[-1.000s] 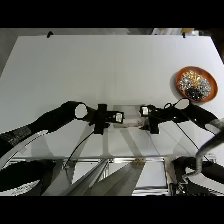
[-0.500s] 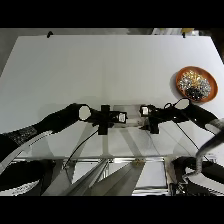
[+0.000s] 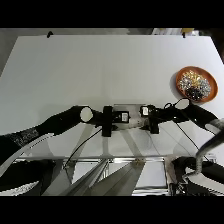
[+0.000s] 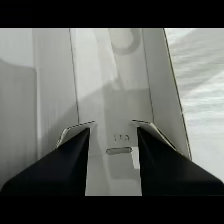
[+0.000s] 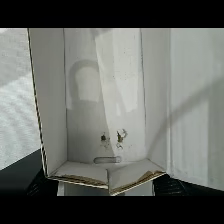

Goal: Fold the box and place the chain.

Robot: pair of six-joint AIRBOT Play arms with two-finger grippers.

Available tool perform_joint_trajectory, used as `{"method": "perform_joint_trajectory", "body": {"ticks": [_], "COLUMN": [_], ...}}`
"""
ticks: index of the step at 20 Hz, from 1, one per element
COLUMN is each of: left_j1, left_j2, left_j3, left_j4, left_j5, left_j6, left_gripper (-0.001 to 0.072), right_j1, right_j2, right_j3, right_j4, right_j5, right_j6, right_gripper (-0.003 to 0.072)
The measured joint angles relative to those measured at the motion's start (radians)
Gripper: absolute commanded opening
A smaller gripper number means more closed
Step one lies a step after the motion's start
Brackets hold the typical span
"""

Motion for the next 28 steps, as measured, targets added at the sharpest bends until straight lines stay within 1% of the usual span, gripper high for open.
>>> {"method": "perform_joint_trajectory", "body": {"ticks": [3, 4, 5, 6, 7, 10, 13, 16, 19, 21, 23, 28], "left_j1": [-0.003, -0.003, -0.003, -0.003, 0.0, 0.02, 0.059, 0.12, 0.19, 0.227, 0.248, 0.265], "left_j2": [0.0, 0.003, 0.009, 0.019, 0.034, 0.106, 0.2, 0.286, 0.325, 0.327, 0.303, 0.171], "left_j3": [0.0, 0.0, 0.0, 0.0, 0.0, 0.0, 0.0, 0.0, -0.006, -0.027, -0.058, -0.093], "left_j4": [-0.006, -0.009, -0.01, -0.011, -0.009, 0.044, 0.158, 0.288, 0.376, 0.388, 0.351, 0.225], "left_j5": [0.001, 0.001, -0.001, -0.003, -0.01, -0.059, -0.148, -0.245, -0.331, -0.352, -0.343, -0.297], "left_j6": [-0.029, -0.035, -0.044, -0.061, -0.085, -0.206, -0.416, -0.732, -1.052, -1.22, -1.326, -1.429], "left_gripper": [0.0352, 0.0315, 0.0201, 0.0068, 0.0005, 0.0004, 0.0004, 0.0004, 0.0004, 0.0004, 0.0004, 0.0004], "right_j1": [0.0, 0.0, 0.0, 0.0, 0.0, 0.0, 0.0, 0.0, 0.0, 0.0, 0.0, 0.0], "right_j2": [0.0, 0.0, 0.0, 0.0, 0.0, 0.0, 0.0, 0.0, 0.0, 0.0, 0.0, 0.0], "right_j3": [0.0, 0.0, 0.0, 0.0, 0.0, 0.0, 0.0, 0.0, 0.0, 0.0, 0.0, 0.0], "right_j4": [0.0, 0.0, 0.0, 0.0, 0.001, 0.002, 0.002, 0.002, 0.001, 0.001, 0.001, 0.001], "right_j5": [0.0, 0.0, 0.0, 0.0, 0.0, -0.001, -0.001, -0.001, -0.001, -0.001, -0.001, -0.001], "right_j6": [0.001, 0.001, 0.002, 0.003, 0.003, 0.004, 0.004, 0.004, 0.004, 0.004, 0.004, 0.003], "right_gripper": [0.0341, 0.0341, 0.0341, 0.0341, 0.0341, 0.0341, 0.0341, 0.0341, 0.0341, 0.0341, 0.0341, 0.0341]}}
